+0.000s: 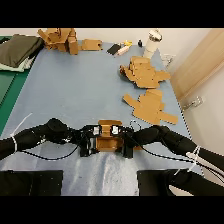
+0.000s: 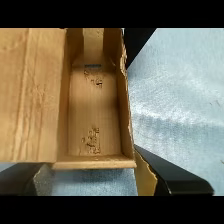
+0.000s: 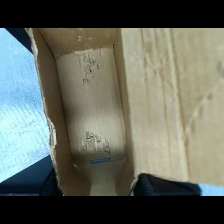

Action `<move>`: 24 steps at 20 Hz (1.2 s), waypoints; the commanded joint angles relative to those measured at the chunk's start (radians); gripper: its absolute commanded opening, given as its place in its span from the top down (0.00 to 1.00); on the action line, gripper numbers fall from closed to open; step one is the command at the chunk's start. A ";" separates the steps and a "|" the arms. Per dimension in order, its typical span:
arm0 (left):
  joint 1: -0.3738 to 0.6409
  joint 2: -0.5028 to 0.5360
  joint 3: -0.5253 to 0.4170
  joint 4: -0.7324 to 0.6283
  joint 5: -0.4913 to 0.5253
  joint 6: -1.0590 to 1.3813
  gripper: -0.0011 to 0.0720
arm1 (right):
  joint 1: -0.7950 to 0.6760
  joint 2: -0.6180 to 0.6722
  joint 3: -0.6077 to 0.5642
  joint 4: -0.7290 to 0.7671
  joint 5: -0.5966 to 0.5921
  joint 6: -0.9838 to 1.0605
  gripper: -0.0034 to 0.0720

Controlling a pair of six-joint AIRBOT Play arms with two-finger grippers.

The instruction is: Fold the box.

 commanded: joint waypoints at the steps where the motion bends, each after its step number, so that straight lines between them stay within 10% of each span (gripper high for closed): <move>1: -0.006 -0.005 0.006 0.024 -0.004 -0.033 0.00 | 0.000 0.000 0.000 0.000 0.000 0.000 0.32; 24: -0.006 -0.029 0.034 0.125 -0.020 -0.158 0.17 | 0.000 0.000 0.000 0.000 0.000 0.000 0.32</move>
